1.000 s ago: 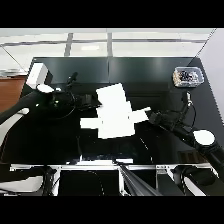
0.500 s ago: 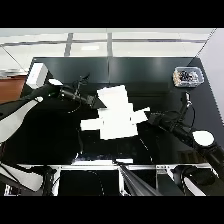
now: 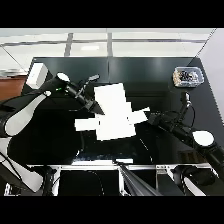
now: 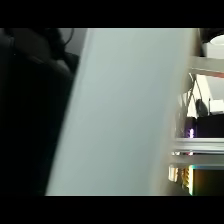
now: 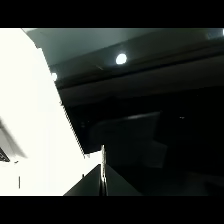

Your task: Fold the box and place the chain.

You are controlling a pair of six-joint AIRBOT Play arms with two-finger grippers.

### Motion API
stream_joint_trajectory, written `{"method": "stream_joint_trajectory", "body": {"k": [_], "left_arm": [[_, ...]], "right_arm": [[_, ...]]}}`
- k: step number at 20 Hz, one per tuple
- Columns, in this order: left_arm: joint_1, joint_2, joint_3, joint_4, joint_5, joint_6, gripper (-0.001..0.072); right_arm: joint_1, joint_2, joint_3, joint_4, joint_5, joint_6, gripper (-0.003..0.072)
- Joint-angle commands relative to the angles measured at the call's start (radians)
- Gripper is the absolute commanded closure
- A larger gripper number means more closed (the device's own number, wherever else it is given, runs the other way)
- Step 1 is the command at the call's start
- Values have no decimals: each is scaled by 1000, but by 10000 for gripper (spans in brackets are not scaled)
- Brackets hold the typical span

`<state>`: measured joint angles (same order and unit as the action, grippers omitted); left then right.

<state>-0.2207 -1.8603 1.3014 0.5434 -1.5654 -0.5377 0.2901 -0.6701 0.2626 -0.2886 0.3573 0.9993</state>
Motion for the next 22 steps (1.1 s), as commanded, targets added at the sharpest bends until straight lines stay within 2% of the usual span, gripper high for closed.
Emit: {"method": "stream_joint_trajectory", "body": {"k": [1,2,3,7,8,9,13,14,15,16,18,21,22], "left_arm": [[-3,-3,20,34,-2,-16,385],[-3,-3,20,46,-2,-20,456],[-3,-3,20,58,-1,-21,490],[-3,-3,20,59,11,-39,495],[-3,-3,20,59,16,-39,525],[-3,-3,20,59,21,-39,613],[-3,-3,20,55,39,-33,682],[0,-3,20,47,39,-34,686],[3,-3,20,39,37,-34,686],[10,-2,20,39,35,-37,686],[17,11,20,43,35,-59,688],[3,66,5,49,-5,-73,690],[-13,101,-24,53,2,-69,691]], "right_arm": [[1,0,0,-3,1,-1,671],[1,0,0,-3,1,-1,671],[1,0,0,-3,1,-1,671],[1,0,0,-3,2,-1,671],[1,0,0,-3,3,-1,671],[1,0,0,-3,5,-1,671],[1,0,0,-3,5,-1,669],[0,0,0,-3,2,-1,554],[-5,1,0,-3,1,0,181],[-16,2,4,-14,22,-5,-29],[-69,3,49,-178,160,-9,-28],[-174,3,193,-500,484,-10,-25],[-198,3,238,-584,555,-14,-24]]}}
